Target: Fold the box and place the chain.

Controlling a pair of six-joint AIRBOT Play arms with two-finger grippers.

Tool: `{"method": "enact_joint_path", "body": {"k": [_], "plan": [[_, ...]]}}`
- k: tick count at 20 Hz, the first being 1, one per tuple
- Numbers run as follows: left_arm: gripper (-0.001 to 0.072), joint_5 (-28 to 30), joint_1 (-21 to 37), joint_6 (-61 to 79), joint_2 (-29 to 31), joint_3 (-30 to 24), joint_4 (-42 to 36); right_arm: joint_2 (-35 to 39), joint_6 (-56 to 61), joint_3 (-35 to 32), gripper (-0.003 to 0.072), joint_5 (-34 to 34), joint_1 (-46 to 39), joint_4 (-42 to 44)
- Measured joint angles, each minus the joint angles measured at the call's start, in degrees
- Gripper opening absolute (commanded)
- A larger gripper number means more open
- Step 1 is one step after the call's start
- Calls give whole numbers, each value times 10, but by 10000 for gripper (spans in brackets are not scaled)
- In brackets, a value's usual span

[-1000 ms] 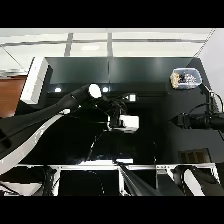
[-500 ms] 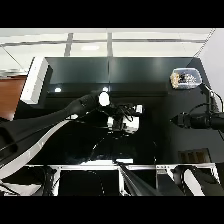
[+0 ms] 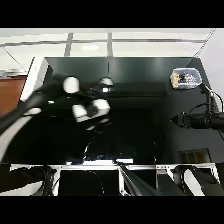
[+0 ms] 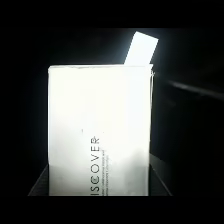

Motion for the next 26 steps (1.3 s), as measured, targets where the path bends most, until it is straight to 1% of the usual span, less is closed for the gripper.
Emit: {"method": "enact_joint_path", "body": {"k": [2,4,6,9,10,13,15,17,22,26], "plan": [[289,-37,87,-58,50,-51,28,0,0,0,14,-2,0,0],[289,-54,184,-101,96,-103,46,0,0,0,14,-5,0,0],[290,-71,286,-126,131,-141,55,0,0,0,14,-9,0,0],[289,-77,433,-146,160,-168,58,0,0,0,15,-14,0,1],[290,-76,473,-150,164,-173,58,0,0,0,14,-17,0,2],[290,-43,566,-149,172,-181,43,0,0,0,14,-28,0,9],[291,-10,604,-127,174,-186,39,0,0,0,14,-34,0,16],[293,17,624,-80,174,-190,18,0,0,0,15,-42,0,18],[293,98,642,7,159,-194,-47,0,0,0,15,-58,0,23],[293,119,644,35,129,-195,-71,0,0,0,14,-62,0,25]]}}
